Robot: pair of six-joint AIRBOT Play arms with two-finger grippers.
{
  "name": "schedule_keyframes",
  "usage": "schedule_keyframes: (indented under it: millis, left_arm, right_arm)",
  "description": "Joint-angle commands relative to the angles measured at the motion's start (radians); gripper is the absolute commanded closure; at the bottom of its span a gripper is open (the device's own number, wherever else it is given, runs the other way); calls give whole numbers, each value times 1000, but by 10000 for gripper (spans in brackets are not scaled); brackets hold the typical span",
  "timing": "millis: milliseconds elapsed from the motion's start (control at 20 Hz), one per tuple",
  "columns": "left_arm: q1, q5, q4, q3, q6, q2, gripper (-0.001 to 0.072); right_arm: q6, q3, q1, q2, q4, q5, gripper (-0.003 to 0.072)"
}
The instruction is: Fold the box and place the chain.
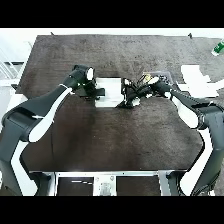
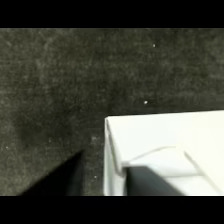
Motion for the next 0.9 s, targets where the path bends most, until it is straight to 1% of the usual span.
schedule_keyframes:
  millis: [0,150,200,250,300,350,600,650,700,750,800,850]
  left_arm:
    - [0,-21,30,21,-20,-8,501]
    - [0,-12,36,21,-20,-8,501]
    - [0,-8,38,21,-23,-8,558]
    - [0,-2,40,21,-31,-8,591]
    - [0,5,40,21,-41,-8,592]
    - [0,8,43,21,-45,-8,642]
    - [0,13,43,21,-38,-8,638]
    - [0,17,39,21,-5,-8,636]
    - [0,23,27,21,37,-6,536]
    - [0,29,2,21,85,-4,373]
    - [0,21,-14,29,128,-3,339]
    - [0,11,-17,35,146,0,338]
  right_arm:
    - [-1,0,-1,0,-2,2,263]
    - [-1,0,-1,0,-2,2,263]
    - [-1,0,-1,0,-2,2,263]
    - [-1,0,-1,0,-2,2,263]
    - [-1,0,-1,0,-2,2,263]
    - [-1,0,-1,0,-2,2,263]
    - [-1,0,-1,0,-2,2,263]
    - [-1,0,-1,0,-2,2,263]
    - [-1,0,-1,0,-2,2,263]
    - [-1,0,-1,0,-2,2,263]
    - [-1,0,-1,0,-2,2,263]
    - [-1,0,-1,0,-2,2,263]
